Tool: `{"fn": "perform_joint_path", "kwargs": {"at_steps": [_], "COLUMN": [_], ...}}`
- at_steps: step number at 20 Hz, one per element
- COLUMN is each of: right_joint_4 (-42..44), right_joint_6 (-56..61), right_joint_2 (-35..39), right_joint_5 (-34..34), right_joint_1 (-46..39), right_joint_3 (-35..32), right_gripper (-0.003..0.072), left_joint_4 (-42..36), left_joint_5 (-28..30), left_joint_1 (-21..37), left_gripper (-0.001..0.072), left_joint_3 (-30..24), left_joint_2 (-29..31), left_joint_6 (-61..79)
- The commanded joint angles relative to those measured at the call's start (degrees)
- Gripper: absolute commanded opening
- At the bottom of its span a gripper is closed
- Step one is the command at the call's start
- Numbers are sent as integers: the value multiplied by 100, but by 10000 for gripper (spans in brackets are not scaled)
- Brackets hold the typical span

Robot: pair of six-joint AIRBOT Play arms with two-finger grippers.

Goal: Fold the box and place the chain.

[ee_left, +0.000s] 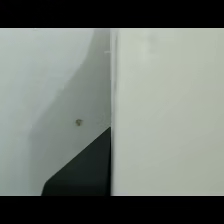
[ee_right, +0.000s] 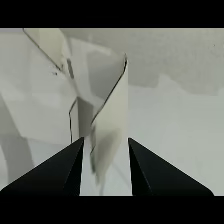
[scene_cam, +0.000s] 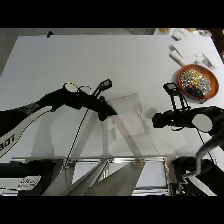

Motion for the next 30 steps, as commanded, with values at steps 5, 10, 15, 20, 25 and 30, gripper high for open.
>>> {"fn": "perform_joint_path", "kwargs": {"at_steps": [5, 10, 15, 20, 25, 30], "right_joint_4": [-229, -330, -330, -330, -330, -330], "right_joint_6": [-693, -702, -702, -702, -704, -708], "right_joint_2": [94, 184, 184, 181, 181, 181], "right_joint_5": [1010, 1189, 1091, 1091, 1091, 1091], "right_joint_1": [2, 2, 2, 2, 2, 2], "right_joint_3": [870, 872, 872, 872, 872, 872], "right_gripper": [319, 319, 319, 319, 319, 319], "left_joint_4": [1115, 1093, 1069, 1040, 686, 688], "left_joint_5": [678, 1290, 1495, 1504, 1572, 1611], "left_joint_1": [-850, -1110, -1102, -1104, -1102, -1102], "left_gripper": [10, 3, 6, 2, 2, 8], "left_joint_3": [4, 2, 2, 2, 2, 2], "left_joint_2": [269, 260, 122, -216, -225, -225], "left_joint_6": [667, 776, 601, 542, 546, 544]}}
